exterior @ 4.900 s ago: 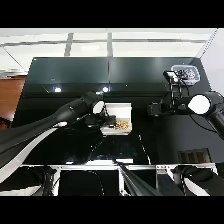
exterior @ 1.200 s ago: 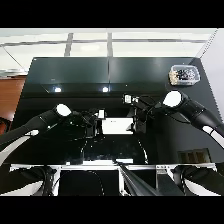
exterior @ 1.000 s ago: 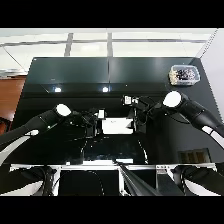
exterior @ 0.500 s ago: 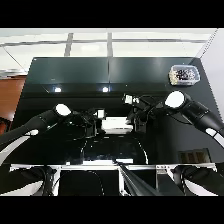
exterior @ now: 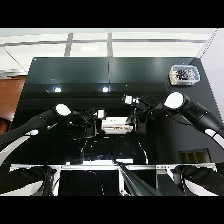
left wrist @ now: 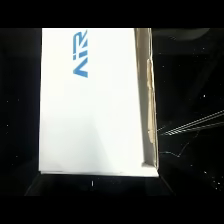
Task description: Fold the box and place the chain.
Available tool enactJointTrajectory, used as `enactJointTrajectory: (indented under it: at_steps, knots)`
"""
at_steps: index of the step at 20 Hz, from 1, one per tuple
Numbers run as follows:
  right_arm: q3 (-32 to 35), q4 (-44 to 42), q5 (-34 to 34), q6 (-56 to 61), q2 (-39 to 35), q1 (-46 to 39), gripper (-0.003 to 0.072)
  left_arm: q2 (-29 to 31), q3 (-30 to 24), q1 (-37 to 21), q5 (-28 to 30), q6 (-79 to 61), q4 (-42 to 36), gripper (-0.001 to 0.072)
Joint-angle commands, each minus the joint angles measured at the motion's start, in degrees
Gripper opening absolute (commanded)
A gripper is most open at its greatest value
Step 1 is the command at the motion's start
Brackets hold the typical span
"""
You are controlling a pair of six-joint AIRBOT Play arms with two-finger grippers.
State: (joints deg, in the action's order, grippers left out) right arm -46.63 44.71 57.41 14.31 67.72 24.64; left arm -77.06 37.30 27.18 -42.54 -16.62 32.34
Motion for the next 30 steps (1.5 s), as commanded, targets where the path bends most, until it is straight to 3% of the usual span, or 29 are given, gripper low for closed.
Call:
enactJointTrajectory:
  at_steps: [1, 5, 6, 17, 21, 22, 23, 24, 27, 30]
  knots:
    - [0.22, -0.04, -0.13, 0.07, 0.2, 0.5, 0.0149, -0.02, 0.0, 0.04, 0.04, -0.07, 0.0, 0.0446]
    - [0.39, 0.33, -0.24, 0.07, 0.22, 0.48, 0.0152, -0.02, 0.0, 0.04, 0.04, -0.07, 0.0, 0.0446]
    - [0.68, 0.35, -0.26, 0.07, 0.22, 0.48, 0.0269, -0.02, 0.0, 0.04, 0.04, -0.07, 0.0, 0.0446]
    - [2.1, 0.13, -1.97, 1.16, -1.51, 0.46, 0.0266, -0.04, 0.0, 0.04, 0.04, -0.07, 0.0, 0.0446]
    - [0.81, -1.75, -1.97, 12.15, -5.99, 0.46, 0.0266, -0.04, 0.0, 0.04, 0.07, -0.07, 0.0, 0.0446]
    - [0.9, -4.57, -2.21, 19.19, -5.97, 0.48, 0.0261, -0.04, 0.0, 0.04, 0.07, -0.07, 0.0, 0.0446]
    - [1.4, -8.79, -3.39, 28.26, -5.51, 0.48, 0.01, -0.04, 0.0, 0.04, 0.04, -0.07, 0.0, 0.0446]
    - [2.05, -12.48, -4.96, 35.15, -4.61, 0.48, 0.0019, -0.04, 0.0, 0.04, 0.04, -0.07, 0.0, 0.0446]
    - [2.91, -21.46, -5.62, 40.57, 0.9, 0.48, 0.0018, -0.04, 0.0, 0.04, 0.07, -0.07, 0.0, 0.0446]
    - [3.02, -22.29, -5.64, 40.57, 7.02, 0.48, 0.0018, -0.04, 0.0, 0.04, 0.07, -0.09, 0.0, 0.0446]
